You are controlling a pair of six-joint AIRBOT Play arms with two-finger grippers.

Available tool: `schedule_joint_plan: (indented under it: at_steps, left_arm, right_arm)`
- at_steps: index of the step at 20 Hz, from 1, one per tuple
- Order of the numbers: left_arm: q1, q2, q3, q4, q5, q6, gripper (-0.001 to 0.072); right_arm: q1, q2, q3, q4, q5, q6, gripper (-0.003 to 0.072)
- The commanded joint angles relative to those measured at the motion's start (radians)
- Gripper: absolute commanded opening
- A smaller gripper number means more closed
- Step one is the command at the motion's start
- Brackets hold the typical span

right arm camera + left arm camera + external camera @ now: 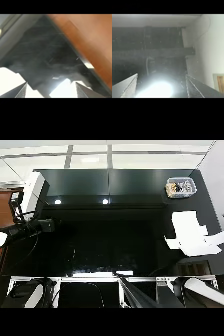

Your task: Fold the box and place the chain.

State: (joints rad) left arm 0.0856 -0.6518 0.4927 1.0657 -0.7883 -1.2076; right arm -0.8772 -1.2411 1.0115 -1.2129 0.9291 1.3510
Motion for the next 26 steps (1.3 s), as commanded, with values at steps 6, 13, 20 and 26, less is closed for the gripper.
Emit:
schedule_joint_plan:
  at_steps: [6,13,20,26]
  left_arm:
    - [0.0,-0.032,0.0,-0.008,-0.005,0.0,0.0712]
    - [0.0,-0.034,0.0,-0.013,-0.012,-0.001,0.071]
    - [0.0,-0.035,0.0,-0.012,-0.024,0.0,0.071]
    - [0.0,-0.047,0.0,-0.016,-0.029,0.0,0.071]
  right_arm:
    - [-0.178,-0.36,0.187,0.116,0.36,-0.469,0.0702]
    - [-0.101,-0.365,0.243,0.078,0.413,-0.56,0.0028]
    - [-0.029,-0.156,0.141,0.37,0.436,-0.601,0.0014]
    - [0.28,0.157,-0.285,0.806,0.237,-0.766,0.0014]
